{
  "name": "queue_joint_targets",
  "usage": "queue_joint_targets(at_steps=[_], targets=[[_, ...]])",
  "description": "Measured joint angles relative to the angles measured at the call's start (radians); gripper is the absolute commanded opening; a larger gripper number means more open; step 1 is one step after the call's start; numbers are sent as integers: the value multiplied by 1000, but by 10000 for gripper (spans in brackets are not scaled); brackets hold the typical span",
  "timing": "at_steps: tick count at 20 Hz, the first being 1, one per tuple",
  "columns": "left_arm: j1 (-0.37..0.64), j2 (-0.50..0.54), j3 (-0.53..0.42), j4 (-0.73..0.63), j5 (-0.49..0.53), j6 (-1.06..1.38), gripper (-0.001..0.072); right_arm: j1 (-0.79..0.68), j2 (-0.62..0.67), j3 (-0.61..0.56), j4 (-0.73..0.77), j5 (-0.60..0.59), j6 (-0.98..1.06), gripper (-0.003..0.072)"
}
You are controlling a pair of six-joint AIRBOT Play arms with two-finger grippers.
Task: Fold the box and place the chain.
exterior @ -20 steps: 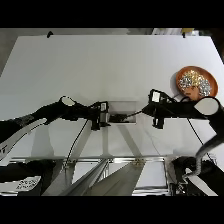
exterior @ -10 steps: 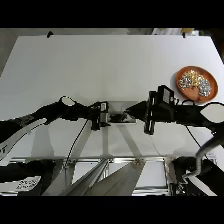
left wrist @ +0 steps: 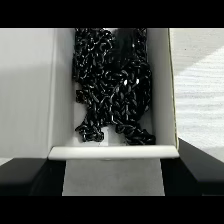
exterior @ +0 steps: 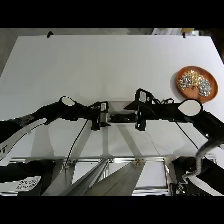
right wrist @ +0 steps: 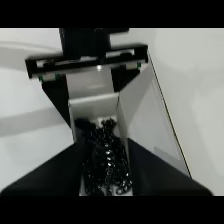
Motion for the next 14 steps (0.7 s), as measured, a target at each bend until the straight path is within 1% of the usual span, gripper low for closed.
queue_joint_targets(at_steps=[4, 5, 7, 8, 9, 10, 11, 12, 13, 14], targets=[[0, 0, 0, 0, 0, 0, 10, -82, 27, 0, -37, 19, -8, 336], [0, 0, 0, 0, 0, 0, 10, -117, 35, 0, -48, 34, -14, 308], [0, 0, 0, 0, 0, 0, 10, -194, 45, 0, -84, 61, -28, 125], [0, 0, 0, 0, 0, 0, 10, -229, 48, 0, -116, 69, -31, 104], [0, 0, 0, 0, 0, 0, 10, -253, 49, 0, -154, 76, -35, 114], [0, 0, 0, 0, 0, 0, 10, -272, 48, 0, -200, 77, -37, 180], [0, 0, 0, 0, 0, 0, 10, -286, 40, 0, -242, 76, -38, 285], [0, 0, 0, 0, 0, 0, 10, -295, 29, 0, -281, 74, -42, 374], [0, 0, 0, 0, 0, 0, 10, -301, 13, 0, -317, 66, -47, 402], [0, 0, 0, 0, 0, 0, 10, -302, -5, 0, -354, 56, -53, 401]])
